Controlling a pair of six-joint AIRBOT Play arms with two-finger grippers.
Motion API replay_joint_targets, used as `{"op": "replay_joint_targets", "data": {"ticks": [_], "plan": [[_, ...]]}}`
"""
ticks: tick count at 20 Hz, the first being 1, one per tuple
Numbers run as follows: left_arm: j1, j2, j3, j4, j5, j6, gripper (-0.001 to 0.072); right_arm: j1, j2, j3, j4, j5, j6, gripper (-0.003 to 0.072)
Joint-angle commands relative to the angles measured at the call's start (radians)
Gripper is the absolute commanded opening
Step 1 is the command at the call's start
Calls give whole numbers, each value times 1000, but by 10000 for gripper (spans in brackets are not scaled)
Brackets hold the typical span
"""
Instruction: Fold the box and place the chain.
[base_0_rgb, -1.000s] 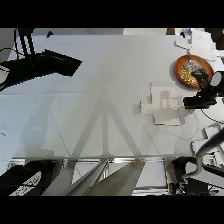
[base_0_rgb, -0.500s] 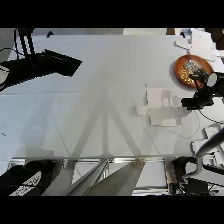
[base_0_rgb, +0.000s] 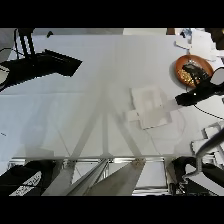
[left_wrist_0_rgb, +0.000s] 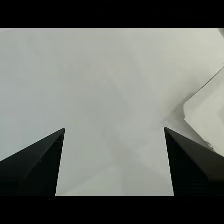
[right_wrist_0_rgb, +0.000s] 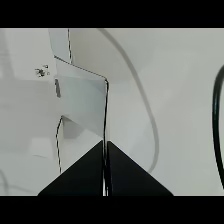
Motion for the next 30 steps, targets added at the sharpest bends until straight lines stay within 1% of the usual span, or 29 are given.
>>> {"op": "replay_joint_targets", "data": {"ticks": [1, 3, 6, 10, 12, 14, 16, 18, 20, 23, 26, 28, 30], "plan": [[0, 1, 0, 0, 0, 0, 698, 91, 105, 1, 232, -73, -60, 15], [0, 1, 0, 0, 0, 0, 698, 145, 150, 1, 349, -133, -93, 15], [0, 1, 0, 0, 0, 0, 698, 209, 177, 1, 453, -232, -134, 15], [0, 1, 0, 0, 0, 0, 698, 256, 175, -8, 473, -373, -192, 15], [0, 1, 0, 0, 0, 0, 698, 244, 171, -57, 503, -479, -200, 13], [0, 1, 0, 0, 0, 0, 698, 244, 157, -135, 506, -598, -214, 13], [0, 1, 0, 0, 0, 0, 698, 244, 125, -211, 505, -710, -221, 13], [0, 1, 0, 0, 0, 0, 698, 244, 72, -262, 505, -813, -222, 12], [0, 1, 0, 0, 0, 0, 698, 244, 2, -274, 506, -855, -264, 12], [0, 1, 0, 0, 0, 0, 698, 244, -90, -274, 506, -881, -305, 12], [0, 1, 0, 0, 0, 0, 698, 244, -124, -274, 514, -904, -332, 12], [0, 1, 0, 0, 0, 0, 698, 251, -137, -274, 549, -907, -343, 12], [0, 1, 0, 0, 0, 0, 698, 283, -143, -274, 555, -907, -404, 12]]}}
